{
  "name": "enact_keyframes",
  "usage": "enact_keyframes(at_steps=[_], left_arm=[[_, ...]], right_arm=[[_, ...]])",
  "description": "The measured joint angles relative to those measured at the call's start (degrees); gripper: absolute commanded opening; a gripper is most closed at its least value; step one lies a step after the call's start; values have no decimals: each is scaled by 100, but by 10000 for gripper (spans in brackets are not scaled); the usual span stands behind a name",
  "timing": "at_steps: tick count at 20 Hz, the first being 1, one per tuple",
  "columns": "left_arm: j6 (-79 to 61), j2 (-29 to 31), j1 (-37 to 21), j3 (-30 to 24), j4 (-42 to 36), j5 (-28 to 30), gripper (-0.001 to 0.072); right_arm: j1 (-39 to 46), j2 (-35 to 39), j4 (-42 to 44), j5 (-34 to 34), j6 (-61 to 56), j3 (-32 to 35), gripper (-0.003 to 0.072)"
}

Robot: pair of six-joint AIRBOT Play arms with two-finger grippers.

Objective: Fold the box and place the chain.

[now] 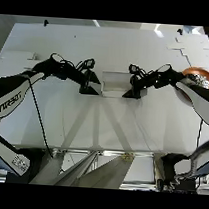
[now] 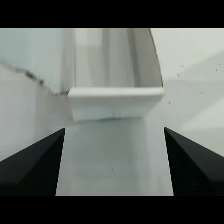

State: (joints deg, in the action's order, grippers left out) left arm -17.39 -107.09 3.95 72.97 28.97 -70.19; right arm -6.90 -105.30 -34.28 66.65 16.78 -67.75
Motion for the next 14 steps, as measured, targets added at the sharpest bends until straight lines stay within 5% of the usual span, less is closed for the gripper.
enact_keyframes(at_steps=[14], left_arm=[[-553, -81, 459, -66, -632, 444, 694]], right_arm=[[0, 0, -4, 4, 9, 0, 501]])
